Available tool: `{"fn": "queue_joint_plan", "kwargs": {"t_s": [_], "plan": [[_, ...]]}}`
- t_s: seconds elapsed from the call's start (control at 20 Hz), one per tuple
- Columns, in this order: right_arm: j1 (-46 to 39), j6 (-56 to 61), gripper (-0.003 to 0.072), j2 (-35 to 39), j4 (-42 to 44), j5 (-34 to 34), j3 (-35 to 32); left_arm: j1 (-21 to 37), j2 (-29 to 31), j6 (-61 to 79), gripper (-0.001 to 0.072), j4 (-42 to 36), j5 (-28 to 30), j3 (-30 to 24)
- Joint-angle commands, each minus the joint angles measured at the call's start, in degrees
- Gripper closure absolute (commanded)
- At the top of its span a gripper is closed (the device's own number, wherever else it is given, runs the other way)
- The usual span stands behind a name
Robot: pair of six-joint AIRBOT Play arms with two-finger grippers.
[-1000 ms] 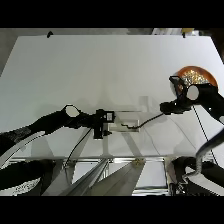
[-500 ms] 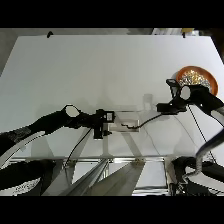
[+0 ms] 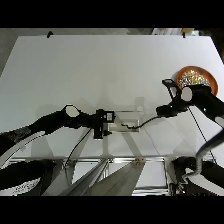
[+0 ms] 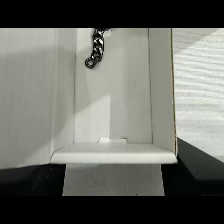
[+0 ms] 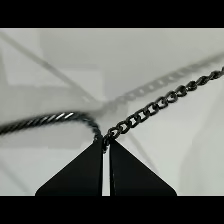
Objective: Fold the box and place the chain.
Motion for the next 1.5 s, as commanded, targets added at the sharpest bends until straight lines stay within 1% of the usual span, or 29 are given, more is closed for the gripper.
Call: {"fn": "queue_joint_plan", "kwargs": {"t_s": [0.0, 0.15, 0.3, 0.4, 0.55, 0.75, 0.85, 0.95, 1.15, 1.3, 1.45], "plan": [[6.03, -1.09, 0.0671, 10.03, 2.19, 2.49, 0.04, 0.0, 0.0, 0.0, 0.0505, 0.0, 0.0, -0.02], [11.23, -1.07, 0.067, 20.31, 11.45, 2.05, 0.07, 0.0, 0.0, 0.0, 0.0505, 0.0, 0.0, -0.02], [15.15, -1.09, 0.067, 27.32, 21.11, -1.86, 0.07, 0.0, 0.0, 0.0, 0.0505, 0.02, 0.0, -0.02], [17.44, -1.09, 0.067, 29.7, 25.49, -5.27, 0.07, -0.02, 0.0, 0.0, 0.0505, 0.0, -0.07, -0.02], [20.52, -1.16, 0.067, 29.92, 30.84, -9.27, 0.07, 0.0, 0.0, 0.0, 0.0505, 0.0, -0.17, -0.02], [24.72, -1.07, 0.067, 29.92, 32.26, -15.78, 0.07, 0.0, 0.0, 0.0, 0.0505, 0.0, -0.2, -0.02], [26.25, -1.09, 0.067, 29.92, 33.22, -17.99, 0.07, 0.0, 0.0, 0.0, 0.0505, 0.0, -0.2, -0.02], [26.84, -1.09, 0.067, 29.83, 32.39, -19.04, 0.07, 0.0, 0.0, 0.0, 0.0505, 0.0, -0.2, -0.02], [26.82, -0.85, 0.067, 27.28, 28.04, -16.83, 0.04, 0.0, 0.0, -0.02, 0.0505, 0.02, -0.22, -0.02], [26.84, -0.76, 0.067, 23.28, 24.7, -13.86, 0.04, 0.0, 0.0, 0.0, 0.0505, 0.0, -0.17, -0.02], [26.84, -0.81, 0.067, 19.39, 23.56, -12.96, -0.02, 0.0, 0.0, 0.0, 0.0505, 0.02, -0.2, -0.02]]}}
